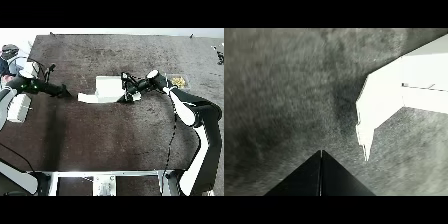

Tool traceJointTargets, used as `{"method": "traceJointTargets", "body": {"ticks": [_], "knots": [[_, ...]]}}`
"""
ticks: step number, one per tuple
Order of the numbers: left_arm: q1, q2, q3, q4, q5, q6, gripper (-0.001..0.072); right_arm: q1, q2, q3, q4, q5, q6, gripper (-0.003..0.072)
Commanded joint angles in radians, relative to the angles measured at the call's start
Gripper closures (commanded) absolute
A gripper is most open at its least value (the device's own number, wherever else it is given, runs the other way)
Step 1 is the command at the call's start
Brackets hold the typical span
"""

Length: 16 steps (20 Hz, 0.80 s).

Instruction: Fold the box and place the chain.

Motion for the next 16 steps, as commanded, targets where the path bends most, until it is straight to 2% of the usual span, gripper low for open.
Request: {"method": "traceJointTargets", "body": {"ticks": [1, 8, 16], "knots": [[-0.006, 0.001, -0.078, -0.065, 0.06, -0.01, 0.0702, 0.001, -0.001, 0.0, 0.0, 0.0, 0.0, 0.0277], [-0.129, -0.002, -0.112, -0.142, 0.196, -0.003, 0.0701, 0.001, -0.001, 0.0, 0.0, 0.0, 0.0, 0.0277], [-0.171, -0.012, -0.111, -0.298, 0.197, 0.041, 0.0697, 0.001, -0.001, 0.0, 0.0, 0.0, 0.0, 0.0277]]}}
